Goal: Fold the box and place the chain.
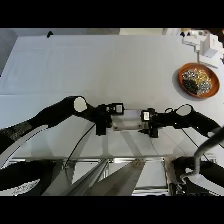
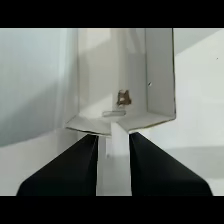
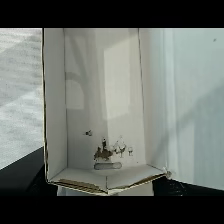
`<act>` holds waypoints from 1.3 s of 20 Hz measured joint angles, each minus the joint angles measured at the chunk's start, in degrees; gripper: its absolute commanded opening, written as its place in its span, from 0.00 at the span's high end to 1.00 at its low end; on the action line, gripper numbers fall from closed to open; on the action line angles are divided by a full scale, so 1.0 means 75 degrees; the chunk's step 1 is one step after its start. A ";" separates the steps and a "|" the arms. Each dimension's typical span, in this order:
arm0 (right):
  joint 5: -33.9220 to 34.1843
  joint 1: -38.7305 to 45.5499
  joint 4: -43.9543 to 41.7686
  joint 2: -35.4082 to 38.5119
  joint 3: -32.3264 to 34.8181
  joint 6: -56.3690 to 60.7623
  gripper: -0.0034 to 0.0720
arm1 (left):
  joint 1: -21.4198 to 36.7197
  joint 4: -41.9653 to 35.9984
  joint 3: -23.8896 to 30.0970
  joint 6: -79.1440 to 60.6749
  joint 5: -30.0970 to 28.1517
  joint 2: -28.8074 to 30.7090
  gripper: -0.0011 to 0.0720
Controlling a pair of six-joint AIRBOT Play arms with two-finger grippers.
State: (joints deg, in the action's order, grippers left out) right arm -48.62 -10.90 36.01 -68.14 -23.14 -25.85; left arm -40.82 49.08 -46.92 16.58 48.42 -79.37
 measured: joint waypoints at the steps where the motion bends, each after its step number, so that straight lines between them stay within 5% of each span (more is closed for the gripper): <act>1: 0.0000 0.0000 0.0000 0.0000 0.0000 0.0000 0.50 | -0.0055 -0.0093 0.0000 0.0003 -0.0079 -0.0023 0.69; 10: 0.0000 0.0003 0.0003 0.0000 0.0000 0.0012 0.50 | -0.0321 -0.0542 0.0000 0.0017 -0.0667 -0.0198 0.69; 12: 0.0000 0.0003 0.0003 0.0000 0.0000 0.0012 0.50 | -0.0405 -0.0641 0.0000 0.0023 -0.0714 -0.0251 0.43; 15: 0.0000 0.0003 0.0003 0.0000 0.0000 0.0009 0.50 | -0.0504 -0.0650 0.0000 0.0201 -0.0740 -0.0341 0.41; 17: -0.0003 0.0003 0.0006 0.0000 0.0000 0.0006 0.50 | -0.0560 -0.0627 -0.0003 0.0402 -0.0752 -0.0370 0.26; 19: -0.0015 0.0003 0.0012 0.0000 0.0000 -0.0015 0.50 | -0.0612 -0.0615 -0.0003 0.0609 -0.0743 -0.0385 0.25; 20: -0.0017 0.0003 0.0015 0.0000 0.0000 -0.0017 0.50 | -0.0632 -0.0609 -0.0003 0.0734 -0.0717 -0.0388 0.42; 21: -0.0017 0.0003 0.0017 0.0000 0.0000 -0.0015 0.50 | -0.0644 -0.0618 -0.0003 0.0895 -0.0632 -0.0382 0.76; 22: -0.0017 0.0003 0.0012 0.0000 0.0000 -0.0015 0.50 | -0.0656 -0.0627 -0.0003 0.1029 -0.0501 -0.0350 0.97; 26: -0.0012 0.0000 0.0006 0.0000 0.0000 -0.0012 0.50 | -0.0635 -0.0472 0.0000 0.1818 -0.0047 0.0117 0.98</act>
State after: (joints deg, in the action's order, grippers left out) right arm -48.71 -10.90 36.05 -68.14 -23.14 -25.93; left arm -45.58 45.54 -46.92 30.22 48.07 -78.50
